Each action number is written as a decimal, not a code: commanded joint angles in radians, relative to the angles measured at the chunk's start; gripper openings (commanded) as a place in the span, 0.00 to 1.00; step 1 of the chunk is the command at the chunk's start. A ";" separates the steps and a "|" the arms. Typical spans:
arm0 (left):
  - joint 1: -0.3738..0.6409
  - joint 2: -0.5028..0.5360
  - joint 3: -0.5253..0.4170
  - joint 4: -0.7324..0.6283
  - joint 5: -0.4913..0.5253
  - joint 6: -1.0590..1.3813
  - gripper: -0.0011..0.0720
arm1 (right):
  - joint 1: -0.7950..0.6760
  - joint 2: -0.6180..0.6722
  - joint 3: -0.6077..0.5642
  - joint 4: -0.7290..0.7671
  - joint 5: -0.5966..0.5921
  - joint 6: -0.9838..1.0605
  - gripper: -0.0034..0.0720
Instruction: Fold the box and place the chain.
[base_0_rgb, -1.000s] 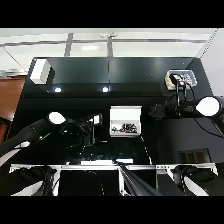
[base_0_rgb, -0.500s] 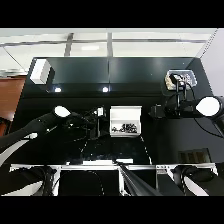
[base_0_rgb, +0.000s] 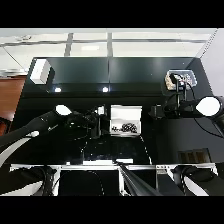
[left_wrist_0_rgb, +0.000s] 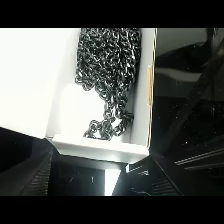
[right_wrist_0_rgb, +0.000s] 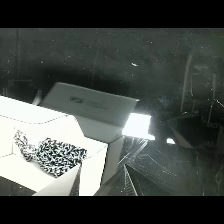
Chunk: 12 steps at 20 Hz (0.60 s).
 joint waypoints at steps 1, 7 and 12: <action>0.000 -0.007 0.008 0.005 -0.001 -0.019 0.99 | 0.000 0.001 0.000 0.007 -0.003 0.000 0.48; -0.024 -0.013 0.017 0.004 0.022 -0.015 0.99 | 0.000 0.001 0.000 0.007 -0.011 0.000 0.48; -0.059 -0.026 0.034 0.014 0.057 -0.015 0.99 | 0.000 0.001 0.000 0.008 -0.010 0.000 0.48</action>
